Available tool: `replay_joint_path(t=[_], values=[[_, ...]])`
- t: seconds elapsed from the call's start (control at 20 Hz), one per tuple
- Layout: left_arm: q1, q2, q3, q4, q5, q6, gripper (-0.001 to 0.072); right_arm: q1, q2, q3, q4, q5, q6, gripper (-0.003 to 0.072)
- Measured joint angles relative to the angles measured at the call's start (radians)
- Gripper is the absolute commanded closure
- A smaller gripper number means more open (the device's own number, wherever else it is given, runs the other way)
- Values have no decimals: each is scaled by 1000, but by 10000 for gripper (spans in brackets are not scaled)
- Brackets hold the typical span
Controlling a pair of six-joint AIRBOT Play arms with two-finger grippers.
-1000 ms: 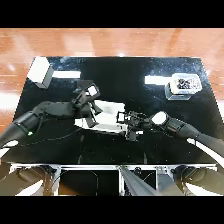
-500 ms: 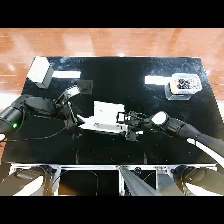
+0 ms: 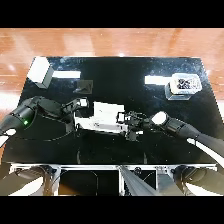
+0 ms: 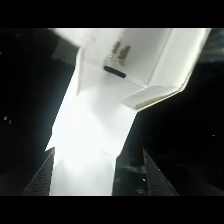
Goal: Fold the box and place the chain.
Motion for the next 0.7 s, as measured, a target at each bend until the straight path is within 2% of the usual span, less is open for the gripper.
replay_joint_path(t=[0.15,0.35,0.55,0.7], values=[[-29,-8,0,2,-51,19,78,0,0,0,0,0,0,66],[-50,-35,0,-60,-121,74,78,0,0,0,0,0,0,66],[-72,-60,0,-95,-148,108,81,0,0,0,0,0,0,67],[-79,-67,0,-105,-158,115,123,0,0,0,0,-1,0,66]])
